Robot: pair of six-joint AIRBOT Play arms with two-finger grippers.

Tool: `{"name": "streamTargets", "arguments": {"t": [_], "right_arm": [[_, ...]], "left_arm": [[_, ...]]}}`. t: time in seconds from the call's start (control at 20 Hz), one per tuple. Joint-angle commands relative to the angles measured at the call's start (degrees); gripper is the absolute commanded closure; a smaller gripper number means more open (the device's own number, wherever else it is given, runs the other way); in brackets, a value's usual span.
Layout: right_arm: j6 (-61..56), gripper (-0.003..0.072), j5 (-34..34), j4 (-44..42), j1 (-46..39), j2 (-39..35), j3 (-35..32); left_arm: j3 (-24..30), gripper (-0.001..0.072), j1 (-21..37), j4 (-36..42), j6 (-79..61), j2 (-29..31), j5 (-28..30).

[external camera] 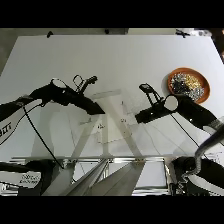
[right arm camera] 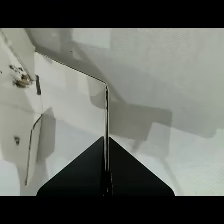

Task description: Fold the box and place the chain.

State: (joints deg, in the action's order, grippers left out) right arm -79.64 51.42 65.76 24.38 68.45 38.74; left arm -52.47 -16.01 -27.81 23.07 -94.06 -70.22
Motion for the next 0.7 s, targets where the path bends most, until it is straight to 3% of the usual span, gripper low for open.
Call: {"name": "streamTargets", "arguments": {"t": [0.0,0.1,0.3,0.45,0.65], "right_arm": [[-0.1,0.0680,0.4,-0.6,0.1,0.0,0.0],[-0.1,0.0657,1.7,-1.4,0.1,-0.1,0.0],[-0.1,0.0372,8.2,-1.1,-1.0,-2.3,0.3],[-0.1,0.0344,15.4,-0.2,-4.2,-5.6,0.3],[-0.1,0.0345,19.8,3.7,-7.3,-13.7,0.2]], "left_arm": [[0.0,0.0704,-1.2,0.7,-1.2,-0.4,0.4],[0.0,0.0706,-1.2,-0.2,-1.4,0.0,-0.5],[0.0,0.0710,-3.0,-1.9,-6.0,4.3,-2.2],[0.5,0.0710,-6.9,-5.5,-8.2,10.2,1.1],[2.5,0.0708,-13.2,-6.1,-12.2,15.4,12.6]]}}
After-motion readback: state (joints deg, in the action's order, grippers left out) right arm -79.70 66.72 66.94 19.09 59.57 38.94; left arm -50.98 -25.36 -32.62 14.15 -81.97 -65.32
